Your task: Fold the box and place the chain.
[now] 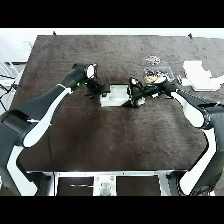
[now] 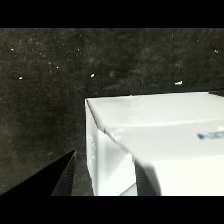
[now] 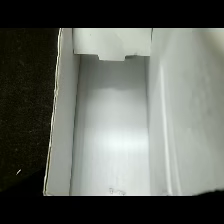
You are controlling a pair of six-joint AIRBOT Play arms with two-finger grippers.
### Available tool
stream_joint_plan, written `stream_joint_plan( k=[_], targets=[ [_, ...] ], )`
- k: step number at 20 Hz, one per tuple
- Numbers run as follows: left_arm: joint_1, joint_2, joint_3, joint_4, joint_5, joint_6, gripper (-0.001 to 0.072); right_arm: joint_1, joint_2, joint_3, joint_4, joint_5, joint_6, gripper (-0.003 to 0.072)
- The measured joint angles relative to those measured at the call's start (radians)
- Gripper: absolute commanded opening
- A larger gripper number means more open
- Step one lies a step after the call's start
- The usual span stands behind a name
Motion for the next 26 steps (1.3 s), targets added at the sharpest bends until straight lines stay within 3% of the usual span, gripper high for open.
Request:
stream_joint_plan(
  k=[9, 23, 25, 26],
  targets=[
    [-0.021, -0.118, 0.167, 0.061, -0.189, -0.010, 0.0434, 0.000, 0.000, 0.000, 0.000, 0.000, 0.000, 0.0568],
    [-0.043, -0.180, 0.256, 0.133, -0.256, 0.009, 0.0419, 0.000, 0.000, 0.000, 0.000, 0.000, 0.000, 0.0568],
    [-0.045, -0.184, 0.260, 0.139, -0.258, 0.010, 0.0351, 0.000, 0.000, 0.000, 0.000, 0.000, 0.000, 0.0568],
    [-0.046, -0.185, 0.262, 0.140, -0.258, 0.011, 0.0351, 0.000, 0.000, 0.000, 0.000, 0.000, 0.000, 0.0568]
  ],
)
